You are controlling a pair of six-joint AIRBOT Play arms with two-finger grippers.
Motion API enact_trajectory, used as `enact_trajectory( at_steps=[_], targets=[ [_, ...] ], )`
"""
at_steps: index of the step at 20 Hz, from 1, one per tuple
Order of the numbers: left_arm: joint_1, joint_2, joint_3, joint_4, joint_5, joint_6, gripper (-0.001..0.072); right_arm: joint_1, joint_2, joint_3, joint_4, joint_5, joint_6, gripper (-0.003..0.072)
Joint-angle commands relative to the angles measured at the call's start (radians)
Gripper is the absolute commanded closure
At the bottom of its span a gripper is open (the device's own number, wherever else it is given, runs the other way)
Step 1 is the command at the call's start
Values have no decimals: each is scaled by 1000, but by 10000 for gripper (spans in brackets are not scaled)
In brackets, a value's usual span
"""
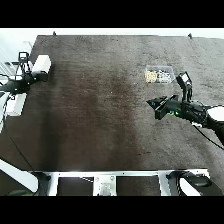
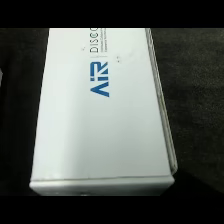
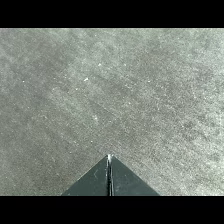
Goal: Fold the box and place the chain.
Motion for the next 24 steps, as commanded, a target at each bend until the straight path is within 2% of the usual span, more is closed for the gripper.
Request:
enact_trajectory(
  at_steps=[1, 13, 14, 15, 16, 18, 19, 20, 21, 22, 24],
  targets=[
    [0, -4, 0, 10, -2, -6, 690, 1, 1, 0, 3, 1, 0, 674],
    [0, -1, 0, 10, 44, 6, 690, 0, 1, 0, 3, 0, 0, 674],
    [0, -1, 0, 10, 45, 6, 638, 0, 1, 0, 3, 0, 0, 674],
    [0, -1, 0, 8, 54, 5, 380, 0, 1, 0, 3, 1, 0, 674],
    [0, -2, 0, 8, 67, -3, 234, 0, 1, 0, 3, 1, 0, 674],
    [0, -2, 0, 9, 88, -1, 200, 0, 1, 0, 8, 1, 0, 674],
    [0, -2, 0, 9, 100, -2, -11, 0, 1, 0, 10, 1, 0, 673],
    [0, -2, 0, 8, 101, -2, -11, 0, 1, 0, 11, 1, 0, 637],
    [0, -2, 0, 8, 96, -3, -11, 0, 1, 0, 11, 1, 0, 473],
    [0, -2, 0, 10, 95, -2, -11, 0, 1, 0, 22, 0, 0, 362],
    [0, 0, 0, 9, 95, 3, -11, 0, 1, 2, 29, -7, 0, 347]
  ],
)
